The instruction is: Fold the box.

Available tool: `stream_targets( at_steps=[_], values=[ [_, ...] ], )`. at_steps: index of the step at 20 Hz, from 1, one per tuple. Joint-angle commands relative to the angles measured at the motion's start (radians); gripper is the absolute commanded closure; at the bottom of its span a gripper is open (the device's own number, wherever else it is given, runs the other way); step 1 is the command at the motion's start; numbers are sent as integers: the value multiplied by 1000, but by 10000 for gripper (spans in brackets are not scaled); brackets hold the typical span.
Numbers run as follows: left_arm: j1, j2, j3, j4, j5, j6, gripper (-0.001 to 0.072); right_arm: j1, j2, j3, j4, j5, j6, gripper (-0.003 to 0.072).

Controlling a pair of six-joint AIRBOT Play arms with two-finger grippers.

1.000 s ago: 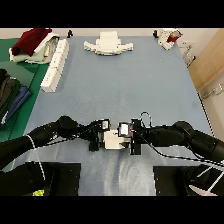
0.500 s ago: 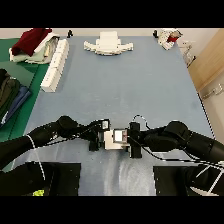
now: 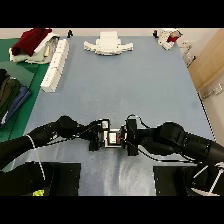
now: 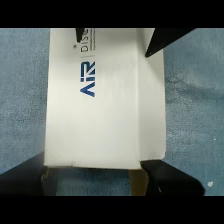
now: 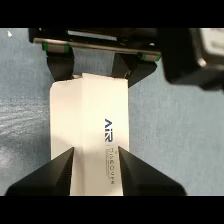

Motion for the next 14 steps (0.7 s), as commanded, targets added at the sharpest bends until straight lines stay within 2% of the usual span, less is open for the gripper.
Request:
stream_targets(
  at_steps=[1,5,6,7,8,14],
  values=[
    [0,0,1,0,0,1,204,13,-1,4,-21,-3,12,320],
    [0,0,1,0,-1,1,204,12,1,4,-7,-4,11,318],
    [0,0,1,0,-1,1,204,12,0,4,16,-4,10,265],
    [0,0,1,0,-1,1,204,12,-4,4,34,-4,8,168],
    [0,0,1,0,-1,1,204,12,-14,4,35,-3,8,146],
    [0,0,1,0,-1,2,204,12,-42,5,32,2,8,163]
  ],
)
